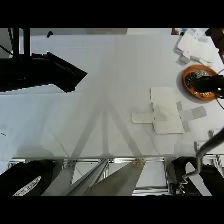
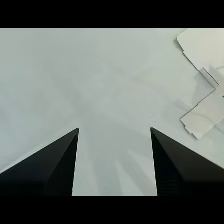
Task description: Fold the box and place the chain.
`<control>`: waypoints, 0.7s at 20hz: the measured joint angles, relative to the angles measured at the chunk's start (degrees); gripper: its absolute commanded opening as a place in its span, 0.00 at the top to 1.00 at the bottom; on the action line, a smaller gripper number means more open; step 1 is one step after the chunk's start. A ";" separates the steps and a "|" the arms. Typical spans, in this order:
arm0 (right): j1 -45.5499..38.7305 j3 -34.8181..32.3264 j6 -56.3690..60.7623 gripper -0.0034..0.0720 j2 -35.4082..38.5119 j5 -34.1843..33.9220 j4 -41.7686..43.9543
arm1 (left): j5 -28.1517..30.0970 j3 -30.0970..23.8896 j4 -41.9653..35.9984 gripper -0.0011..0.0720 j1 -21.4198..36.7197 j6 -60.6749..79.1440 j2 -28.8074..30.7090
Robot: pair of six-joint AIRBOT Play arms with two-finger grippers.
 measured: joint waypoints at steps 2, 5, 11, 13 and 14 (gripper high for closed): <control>-4.98 0.17 -2.01 0.63 -1.27 3.21 -1.73 | 0.02 -0.02 0.00 0.29 0.00 0.00 0.00; -9.77 0.37 -4.92 0.63 -3.89 8.15 -3.17 | 0.00 -0.02 0.00 0.29 0.00 0.00 0.00; -12.57 3.26 -6.97 0.63 -12.31 17.92 -5.16 | 0.02 0.00 0.00 0.29 0.00 0.02 0.00; -12.81 5.60 -7.04 0.63 -16.55 21.81 -5.44 | 0.02 0.00 0.00 0.29 0.00 0.02 0.00; -12.85 6.73 -7.13 0.62 -18.60 23.50 -5.57 | 0.02 -0.02 0.00 0.29 0.00 0.02 0.00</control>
